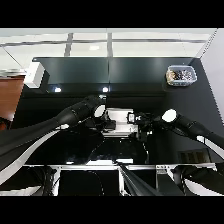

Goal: Fold the box and place the chain.

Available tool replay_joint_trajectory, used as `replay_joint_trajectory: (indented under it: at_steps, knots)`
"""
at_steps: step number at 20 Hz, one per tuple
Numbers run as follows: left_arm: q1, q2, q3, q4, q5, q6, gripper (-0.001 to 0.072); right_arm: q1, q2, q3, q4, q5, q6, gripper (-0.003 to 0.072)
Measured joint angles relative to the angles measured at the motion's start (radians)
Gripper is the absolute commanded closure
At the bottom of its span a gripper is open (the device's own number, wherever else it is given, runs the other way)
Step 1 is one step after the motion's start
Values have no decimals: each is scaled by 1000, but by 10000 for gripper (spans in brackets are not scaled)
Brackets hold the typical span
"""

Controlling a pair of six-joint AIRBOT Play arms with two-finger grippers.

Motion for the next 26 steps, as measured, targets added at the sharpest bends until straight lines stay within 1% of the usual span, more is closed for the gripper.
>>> replay_joint_trajectory:
  at_steps: [8, 9, 10, 12, 17, 18, 19, 20, 25, 26]
  knots:
    - [0, -1, 1, -6, 19, -4, 474, 0, 0, 0, 0, 0, 0, 524]
    - [0, -1, 1, -6, 19, -5, 492, 0, 0, 0, 0, 0, 0, 524]
    - [0, -1, 1, -7, 19, -8, 607, 0, 0, 0, 0, 0, 0, 524]
    - [0, -1, 1, -7, 19, -17, 674, 0, 0, 0, 2, 0, 2, 524]
    - [1, -1, 1, -10, 19, -16, 676, 0, 0, 0, 2, 0, 3, 524]
    - [1, -1, 1, -11, 19, -16, 577, 0, 0, 0, 1, 0, 2, 524]
    - [1, -1, 4, -11, 17, -10, 378, 0, 0, 0, -2, 0, -4, 524]
    - [1, -1, 8, -11, 19, -10, 291, 0, 0, 0, -4, -1, -6, 524]
    - [2, -2, 29, -6, 7, -15, 294, 0, 0, 0, -2, -1, -2, 524]
    - [3, -4, 31, -3, 2, -15, 322, 0, 0, 0, -2, 0, -2, 525]
